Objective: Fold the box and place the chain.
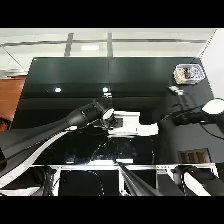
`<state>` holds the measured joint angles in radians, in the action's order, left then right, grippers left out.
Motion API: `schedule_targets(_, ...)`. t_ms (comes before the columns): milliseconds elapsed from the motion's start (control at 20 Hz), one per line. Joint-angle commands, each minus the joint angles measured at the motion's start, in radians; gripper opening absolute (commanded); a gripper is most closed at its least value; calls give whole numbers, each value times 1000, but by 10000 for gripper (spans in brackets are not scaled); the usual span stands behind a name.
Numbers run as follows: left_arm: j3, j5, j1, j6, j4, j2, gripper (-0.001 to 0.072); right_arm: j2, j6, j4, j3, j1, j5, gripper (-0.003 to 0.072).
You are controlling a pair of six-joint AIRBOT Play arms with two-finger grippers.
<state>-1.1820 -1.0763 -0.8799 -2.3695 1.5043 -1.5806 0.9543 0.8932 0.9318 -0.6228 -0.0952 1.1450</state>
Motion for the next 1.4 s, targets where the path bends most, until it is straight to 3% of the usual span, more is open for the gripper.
schedule_targets(0, -1, 2, 0, 2, 2, 0, 23, -21, 330, 51, 28, -257, -22, 12)
schedule_targets(150, -1, 2, 0, 2, 2, 0, 23, 25, 371, -48, 128, -326, -61, 12)
schedule_targets(300, -1, 2, 0, 2, 2, 0, 23, 137, 297, -155, 182, -244, -58, 12)
schedule_targets(600, -1, 1, 0, 2, 2, 0, 23, 282, 133, -352, 178, -13, -130, 13)
schedule_targets(800, -1, 1, 0, 2, 2, 0, 23, 282, 3, -372, 97, -22, 2, 15)
schedule_targets(850, -1, 2, 0, 2, 2, 0, 23, 282, 4, -372, 72, -22, 42, 74)
schedule_targets(900, -1, 2, 0, 2, 2, 0, 23, 282, 4, -373, 50, -21, 84, 373)
schedule_targets(950, -1, 2, 0, 2, 2, 0, 23, 282, 3, -380, 34, -21, 122, 575)
schedule_targets(1000, -1, 2, 0, 2, 2, 0, 23, 282, 3, -382, 23, -21, 146, 588)
schedule_targets(1150, -1, 2, 0, 2, 2, 0, 23, 282, 5, -399, 18, -14, 168, 586)
schedule_targets(1200, -1, 2, 0, 2, 2, 0, 23, 282, 8, -410, 18, 3, 166, 552)
schedule_targets(1250, -1, 2, 0, 2, 2, 0, 23, 282, 13, -410, 13, 27, 164, 457)
schedule_targets(1300, -1, 2, 0, 2, 2, 0, 23, 282, 37, -407, 6, 57, 152, 452)
schedule_targets(1350, -1, 2, 0, 2, 2, 0, 23, 282, 58, -395, -6, 88, 140, 360)
